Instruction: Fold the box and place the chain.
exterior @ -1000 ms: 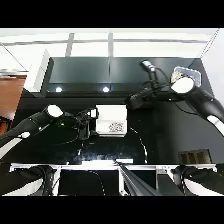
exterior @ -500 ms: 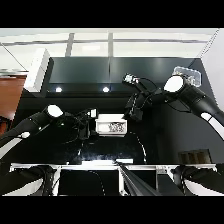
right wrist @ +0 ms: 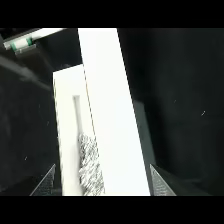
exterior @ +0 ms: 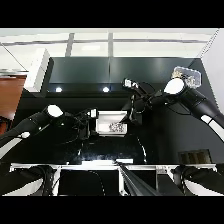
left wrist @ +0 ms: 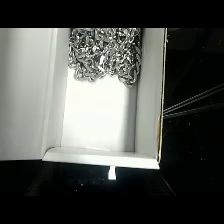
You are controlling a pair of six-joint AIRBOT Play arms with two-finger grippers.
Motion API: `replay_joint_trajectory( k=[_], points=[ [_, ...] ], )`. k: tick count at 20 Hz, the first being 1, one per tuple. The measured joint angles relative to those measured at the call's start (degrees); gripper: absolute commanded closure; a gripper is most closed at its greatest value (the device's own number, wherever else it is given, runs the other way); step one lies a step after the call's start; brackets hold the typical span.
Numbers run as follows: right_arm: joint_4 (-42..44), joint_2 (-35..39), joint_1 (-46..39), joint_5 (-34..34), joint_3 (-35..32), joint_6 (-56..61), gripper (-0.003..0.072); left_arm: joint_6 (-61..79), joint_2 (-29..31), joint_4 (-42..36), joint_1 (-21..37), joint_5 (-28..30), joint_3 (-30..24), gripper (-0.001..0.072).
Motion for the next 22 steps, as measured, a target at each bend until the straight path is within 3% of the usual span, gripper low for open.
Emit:
replay_joint_trajectory(
  k=[5, 12, 22],
  points=[
    [1.90, 1.01, -3.58, -2.86, 5.14, 10.23, -0.0034, 0.02, 0.00, 0.00, 0.00, -0.02, 0.00, 0.0310],
    [0.90, -5.25, -3.50, -7.80, 4.85, 16.61, -0.0034, 0.04, 0.00, 0.00, 0.00, -0.13, 0.00, 0.0310],
    [-0.57, -6.84, -1.25, 7.26, 2.10, 13.33, -0.0033, 0.04, 0.00, 0.02, 0.00, -0.11, 0.00, 0.0310]
  ],
)
